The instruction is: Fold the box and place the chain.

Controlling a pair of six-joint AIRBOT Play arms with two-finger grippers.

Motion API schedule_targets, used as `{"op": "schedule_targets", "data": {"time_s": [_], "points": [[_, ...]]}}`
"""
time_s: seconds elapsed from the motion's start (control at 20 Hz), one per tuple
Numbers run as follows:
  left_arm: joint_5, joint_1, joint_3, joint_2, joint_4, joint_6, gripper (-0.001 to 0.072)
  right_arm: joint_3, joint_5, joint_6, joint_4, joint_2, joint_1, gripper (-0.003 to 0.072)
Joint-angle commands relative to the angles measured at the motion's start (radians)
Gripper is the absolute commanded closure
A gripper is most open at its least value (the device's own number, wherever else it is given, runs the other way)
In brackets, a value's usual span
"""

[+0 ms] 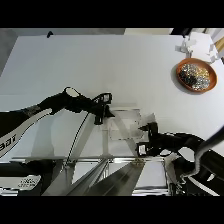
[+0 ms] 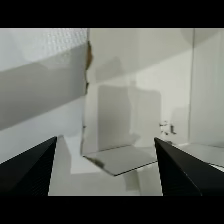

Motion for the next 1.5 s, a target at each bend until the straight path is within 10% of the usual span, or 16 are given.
{"op": "schedule_targets", "data": {"time_s": [0.0, 1.45], "points": [[0.000, 0.000, -0.001, 0.000, 0.000, 0.000, 0.0681, 0.017, -0.084, 0.000, 0.012, -0.047, -0.005, -0.0003], [0.000, 0.000, -0.001, 0.000, 0.000, 0.000, 0.0681, 0.351, 0.379, -0.586, 0.511, -0.489, -0.551, -0.0003]]}}
